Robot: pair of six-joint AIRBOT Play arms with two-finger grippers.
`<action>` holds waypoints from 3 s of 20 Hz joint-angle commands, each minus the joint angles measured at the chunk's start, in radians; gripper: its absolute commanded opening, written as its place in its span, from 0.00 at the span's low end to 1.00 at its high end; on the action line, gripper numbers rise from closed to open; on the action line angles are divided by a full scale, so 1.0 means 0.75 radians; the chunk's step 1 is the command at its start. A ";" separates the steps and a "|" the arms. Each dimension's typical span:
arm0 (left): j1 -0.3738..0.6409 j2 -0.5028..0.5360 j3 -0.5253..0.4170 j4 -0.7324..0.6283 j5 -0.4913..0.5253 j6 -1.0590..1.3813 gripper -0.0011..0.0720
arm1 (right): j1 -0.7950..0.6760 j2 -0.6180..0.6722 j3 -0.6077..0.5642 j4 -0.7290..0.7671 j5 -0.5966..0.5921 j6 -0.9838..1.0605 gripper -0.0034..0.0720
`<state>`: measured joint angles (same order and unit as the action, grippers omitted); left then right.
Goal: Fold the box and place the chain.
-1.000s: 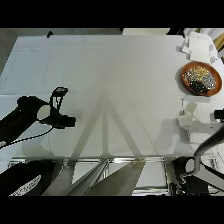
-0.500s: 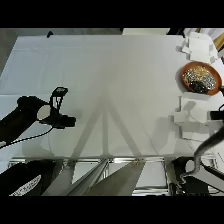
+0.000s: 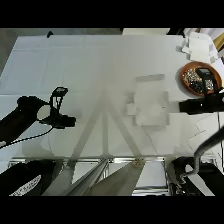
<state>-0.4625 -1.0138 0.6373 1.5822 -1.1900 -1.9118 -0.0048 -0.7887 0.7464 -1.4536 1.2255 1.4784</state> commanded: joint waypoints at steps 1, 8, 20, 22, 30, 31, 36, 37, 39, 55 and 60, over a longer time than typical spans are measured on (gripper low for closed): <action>-0.001 -0.001 -0.001 0.001 0.001 0.001 0.03 | 0.211 0.157 -0.081 0.140 -0.089 0.098 0.06; -0.001 -0.001 -0.001 0.001 0.001 0.000 0.03 | 0.558 0.195 -0.414 0.136 -0.492 0.334 0.06; -0.001 -0.002 -0.001 0.008 0.380 0.214 0.36 | 0.614 0.173 -0.451 0.084 -0.507 0.374 0.06; 0.012 -0.003 0.000 -0.246 0.499 0.549 0.61 | 0.614 0.173 -0.451 0.090 -0.507 0.374 0.06; 0.352 -0.379 0.249 -1.583 0.104 1.895 0.72 | 0.614 0.173 -0.451 0.093 -0.507 0.372 0.06; 0.348 -0.443 0.289 -1.582 0.099 1.911 0.72 | 0.614 0.173 -0.451 0.094 -0.507 0.372 0.06; 0.270 -0.721 0.494 -1.578 0.071 1.977 0.74 | 0.614 0.173 -0.451 0.094 -0.495 0.372 0.06; 0.255 -0.766 0.533 -1.578 0.069 1.976 0.74 | 0.614 0.173 -0.451 0.094 -0.491 0.372 0.06; 0.227 -0.837 0.582 -1.572 0.066 1.977 0.75 | 0.614 0.173 -0.451 0.094 -0.486 0.372 0.06; 0.002 -0.962 0.595 -1.454 0.004 2.068 0.51 | 0.614 0.173 -0.451 0.123 -0.467 0.372 0.06; 0.015 -0.960 0.595 -1.454 0.012 2.067 0.19 | 0.614 0.173 -0.451 0.130 -0.467 0.372 0.06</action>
<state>-0.4507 -1.7348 1.0828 0.4908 -1.1831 -0.3687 0.4549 -0.6586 0.4091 -1.3613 0.8757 1.7573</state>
